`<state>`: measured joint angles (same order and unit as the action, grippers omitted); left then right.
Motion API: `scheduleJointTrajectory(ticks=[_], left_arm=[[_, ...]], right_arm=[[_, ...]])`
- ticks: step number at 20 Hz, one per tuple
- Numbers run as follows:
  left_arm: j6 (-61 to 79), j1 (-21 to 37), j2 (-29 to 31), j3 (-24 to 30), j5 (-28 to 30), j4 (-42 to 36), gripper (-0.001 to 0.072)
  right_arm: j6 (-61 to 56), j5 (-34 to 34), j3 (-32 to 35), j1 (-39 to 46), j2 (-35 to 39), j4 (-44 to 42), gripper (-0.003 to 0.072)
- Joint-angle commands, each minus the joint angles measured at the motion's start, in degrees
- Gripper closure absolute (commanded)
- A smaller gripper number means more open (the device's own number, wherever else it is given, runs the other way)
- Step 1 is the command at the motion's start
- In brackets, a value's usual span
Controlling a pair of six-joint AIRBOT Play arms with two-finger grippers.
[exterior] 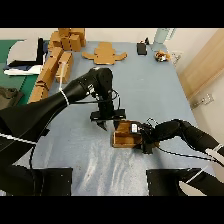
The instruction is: Fold the box.
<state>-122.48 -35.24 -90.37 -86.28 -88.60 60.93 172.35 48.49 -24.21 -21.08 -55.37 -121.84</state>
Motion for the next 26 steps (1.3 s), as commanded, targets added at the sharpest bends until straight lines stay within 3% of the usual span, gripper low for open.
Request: scheduleJointTrajectory(ticks=[1, 6, 9, 12, 15, 17, 19, 20, 21, 24, 26], left_arm=[[9.0, 2.9, 0.0, -1.2, -5.2, 5.1, 0.069], [36.0, 5.1, 0.0, -1.0, -2.1, 16.3, 0.0696], [45.4, 4.9, 1.8, 4.3, 3.9, 16.1, 0.0696], [51.1, 4.1, 9.0, 18.8, 14.1, 11.4, 0.0697], [59.4, 2.8, 22.9, 38.4, 27.6, 6.8, 0.0697], [72.4, 4.4, 31.2, 48.3, 36.4, -1.6, 0.0695], [91.7, 6.6, 34.9, 54.1, 40.4, -12.7, 0.0686], [100.1, 7.2, 35.0, 55.5, 41.0, -17.1, 0.0377], [107.1, 7.2, 34.4, 56.6, 42.6, -21.7, 0.0016], [122.0, 6.3, 30.9, 56.9, 48.3, -30.1, 0.002], [127.3, 5.4, 28.0, 56.5, 53.9, -31.7, 0.002]], right_arm=[[0.0, 0.0, 0.0, 0.0, 0.0, 0.0, 0.0218], [0.0, 0.0, 0.0, 0.0, 0.0, 0.0, 0.0218], [0.0, 0.0, 0.0, 0.0, 0.0, 0.0, 0.0218], [0.0, 0.0, 0.0, 0.0, 0.0, 0.0, 0.0218], [0.0, 0.0, 0.0, 0.0, 0.0, 0.0, 0.0218], [0.0, 0.0, 0.0, 0.0, 0.0, 0.0, 0.0218], [0.0, 0.0, 0.0, 0.0, 0.0, 0.0, 0.0218], [0.0, 0.0, 0.0, 0.0, 0.0, 0.0, 0.0218], [0.0, 0.0, 0.0, 0.0, 0.0, 0.0, 0.0218], [0.0, 0.0, 0.0, 0.0, 0.0, 0.0, 0.0218], [0.0, 0.0, 0.0, 0.0, 0.0, 0.0, 0.0218]])
